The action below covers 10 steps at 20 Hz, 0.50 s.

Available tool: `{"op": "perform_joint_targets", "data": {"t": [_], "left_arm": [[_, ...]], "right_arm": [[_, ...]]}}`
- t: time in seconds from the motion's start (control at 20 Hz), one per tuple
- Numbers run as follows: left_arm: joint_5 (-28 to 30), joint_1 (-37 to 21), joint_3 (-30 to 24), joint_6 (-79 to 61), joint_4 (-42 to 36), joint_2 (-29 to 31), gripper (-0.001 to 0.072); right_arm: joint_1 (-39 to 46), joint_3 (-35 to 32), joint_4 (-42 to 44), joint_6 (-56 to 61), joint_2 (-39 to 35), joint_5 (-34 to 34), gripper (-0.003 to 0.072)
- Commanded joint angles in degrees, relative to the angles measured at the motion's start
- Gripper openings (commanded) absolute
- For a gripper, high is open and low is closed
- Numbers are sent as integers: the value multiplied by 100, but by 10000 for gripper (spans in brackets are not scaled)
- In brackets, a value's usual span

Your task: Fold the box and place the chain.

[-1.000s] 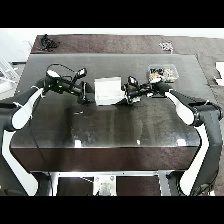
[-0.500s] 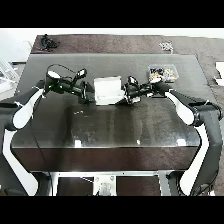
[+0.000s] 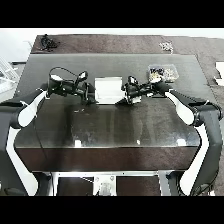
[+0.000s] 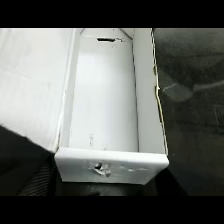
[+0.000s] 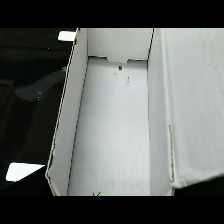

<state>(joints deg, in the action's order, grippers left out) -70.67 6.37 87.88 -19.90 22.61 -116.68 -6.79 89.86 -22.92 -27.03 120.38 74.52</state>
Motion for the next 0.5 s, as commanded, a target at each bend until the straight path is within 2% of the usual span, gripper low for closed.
{"op": "perform_joint_targets", "data": {"t": [0.0,0.45], "left_arm": [[66,4,4,-225,-81,-74,720],[212,125,4,-313,-249,-74,720]], "right_arm": [[-4,0,-2,-2,-2,9,589],[-4,0,-2,-2,-2,9,589]]}}
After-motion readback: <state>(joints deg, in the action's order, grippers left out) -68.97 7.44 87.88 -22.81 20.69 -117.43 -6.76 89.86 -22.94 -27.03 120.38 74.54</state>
